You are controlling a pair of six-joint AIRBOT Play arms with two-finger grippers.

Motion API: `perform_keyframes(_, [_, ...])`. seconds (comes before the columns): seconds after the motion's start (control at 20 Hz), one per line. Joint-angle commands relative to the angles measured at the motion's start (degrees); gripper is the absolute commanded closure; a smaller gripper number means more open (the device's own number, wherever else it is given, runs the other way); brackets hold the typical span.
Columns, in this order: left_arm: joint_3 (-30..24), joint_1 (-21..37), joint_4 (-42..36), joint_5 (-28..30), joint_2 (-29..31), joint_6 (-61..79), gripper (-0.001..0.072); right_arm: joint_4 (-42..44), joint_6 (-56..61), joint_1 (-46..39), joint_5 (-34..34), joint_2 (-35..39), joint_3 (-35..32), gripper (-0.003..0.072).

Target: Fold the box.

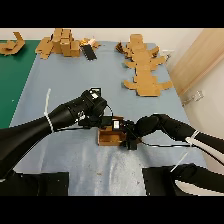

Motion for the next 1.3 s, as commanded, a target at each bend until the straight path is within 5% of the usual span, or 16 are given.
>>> perform_keyframes(0.0, [0.92, 1.81, -0.09, 1.44, 0.0, 0.33, 0.0289, 0.0, 0.0, 0.0, 0.0, 0.04, -0.02, 0.0185])
perform_keyframes(0.35, [2.47, 4.35, -0.79, -2.91, 0.07, 4.85, 0.0304, 0.0, 0.0, 0.0, 0.0, 0.04, -0.02, 0.0184])
perform_keyframes(0.5, [2.51, 4.35, 3.08, -16.09, 0.46, 7.06, 0.069, 0.0, 0.0, 0.0, 0.02, 0.04, -0.02, 0.0184])
perform_keyframes(0.6, [0.55, 4.44, 7.93, -18.01, 2.6, 11.04, 0.0699, 0.0, 0.0, 0.0, 0.0, 0.04, -0.02, 0.0185])
perform_keyframes(0.75, [-8.44, 10.21, 2.21, -9.07, 10.19, 22.91, 0.0701, 0.0, 0.0, 0.0, -0.02, 0.04, -0.02, 0.0185])
perform_keyframes(0.95, [-18.95, 27.32, -28.28, -1.79, 17.14, 76.46, 0.0698, 0.0, 0.0, 0.0, 0.0, 0.04, -0.02, 0.0184])
perform_keyframes(1.1, [-19.69, 33.79, -30.97, 6.38, 16.22, 87.41, 0.0699, -0.2, 0.0, 0.0, 0.0, 0.04, -0.02, 0.0184])
perform_keyframes(1.25, [-19.8, 34.32, -30.77, 14.64, 14.67, 96.26, 0.07, -0.2, 0.0, -0.02, 0.0, 0.04, -0.02, 0.0185])
